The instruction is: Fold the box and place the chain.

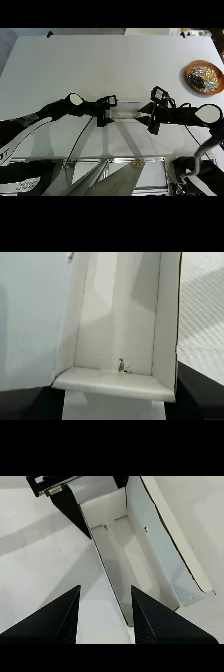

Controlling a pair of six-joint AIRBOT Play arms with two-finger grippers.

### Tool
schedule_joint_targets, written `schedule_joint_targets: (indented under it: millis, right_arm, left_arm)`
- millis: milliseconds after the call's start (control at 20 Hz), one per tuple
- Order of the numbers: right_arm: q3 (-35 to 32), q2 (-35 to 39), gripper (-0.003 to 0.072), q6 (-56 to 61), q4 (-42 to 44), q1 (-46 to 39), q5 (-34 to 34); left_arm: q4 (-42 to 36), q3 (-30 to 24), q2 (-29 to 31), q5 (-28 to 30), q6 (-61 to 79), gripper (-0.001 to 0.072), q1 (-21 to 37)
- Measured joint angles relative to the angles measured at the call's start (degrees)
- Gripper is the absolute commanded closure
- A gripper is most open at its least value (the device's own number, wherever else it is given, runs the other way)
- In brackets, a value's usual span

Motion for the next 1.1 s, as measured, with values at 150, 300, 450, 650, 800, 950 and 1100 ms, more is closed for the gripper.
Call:
schedule_joint_targets:
  millis: [150, 300, 450, 650, 800, 950, 1100]
  right_arm:
    - [0.0, 0.0, 0.0458, 0.0, 0.0, 0.0, 0.0]
    - [0.0, -0.9, 0.0669, -1.4, 1.2, 0.0, -0.3]
    - [0.0, -4.3, 0.0669, -5.0, 5.5, 0.0, -4.0]
    - [0.0, -11.8, 0.0668, -7.7, 12.3, 0.0, -13.9]
    - [0.0, -16.5, 0.0668, -8.0, 14.7, 0.0, -20.1]
    - [0.0, -19.1, 0.0668, -6.1, 15.0, 0.0, -24.3]
    - [0.0, -21.4, 0.0668, -1.8, 12.1, 0.0, -25.2]
  left_arm:
    - [0.0, 0.0, 0.0, -0.2, 0.0, 0.0316, 0.0]
    - [0.0, 0.0, 0.0, -0.3, 0.0, 0.0316, 0.0]
    - [0.1, 0.0, 0.0, -0.4, 0.2, 0.0316, 0.0]
    - [0.1, 0.0, 0.0, -0.4, 0.2, 0.0316, 0.0]
    - [0.1, 0.0, 0.0, -0.4, 0.2, 0.0316, 0.0]
    - [0.0, 0.0, 0.0, -0.5, 0.2, 0.0316, 0.0]
    - [0.0, 0.0, 0.0, -0.5, 0.1, 0.0316, 0.0]
